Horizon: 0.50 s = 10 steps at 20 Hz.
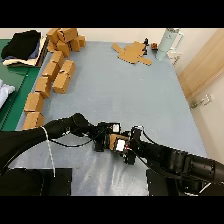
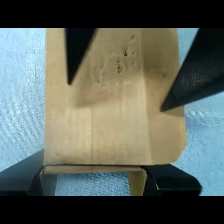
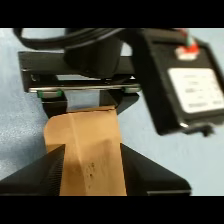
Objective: Fold the box.
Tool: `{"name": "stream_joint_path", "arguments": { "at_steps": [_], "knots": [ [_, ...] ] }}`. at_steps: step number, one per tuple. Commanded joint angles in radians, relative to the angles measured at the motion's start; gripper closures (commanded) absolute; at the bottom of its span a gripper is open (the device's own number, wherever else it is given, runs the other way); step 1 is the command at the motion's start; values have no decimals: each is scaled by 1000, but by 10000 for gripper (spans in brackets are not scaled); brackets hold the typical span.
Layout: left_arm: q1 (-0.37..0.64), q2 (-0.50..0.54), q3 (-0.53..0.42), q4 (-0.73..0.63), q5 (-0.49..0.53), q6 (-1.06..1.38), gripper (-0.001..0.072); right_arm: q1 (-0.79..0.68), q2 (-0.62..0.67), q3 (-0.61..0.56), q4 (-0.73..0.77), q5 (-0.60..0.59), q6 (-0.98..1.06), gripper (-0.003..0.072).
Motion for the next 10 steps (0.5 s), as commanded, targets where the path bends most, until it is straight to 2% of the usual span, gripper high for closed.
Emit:
{"name": "stream_joint_path", "arguments": {
  "at_steps": [1,6,10],
  "knots": [
    [1,0,1,0,0,0,397,19,-41,-1,-1,16,-19,174],
    [1,0,1,0,0,0,397,19,-79,0,-103,16,-34,175],
    [1,0,1,0,0,0,397,19,-81,0,-105,16,-34,176]
  ]
}}
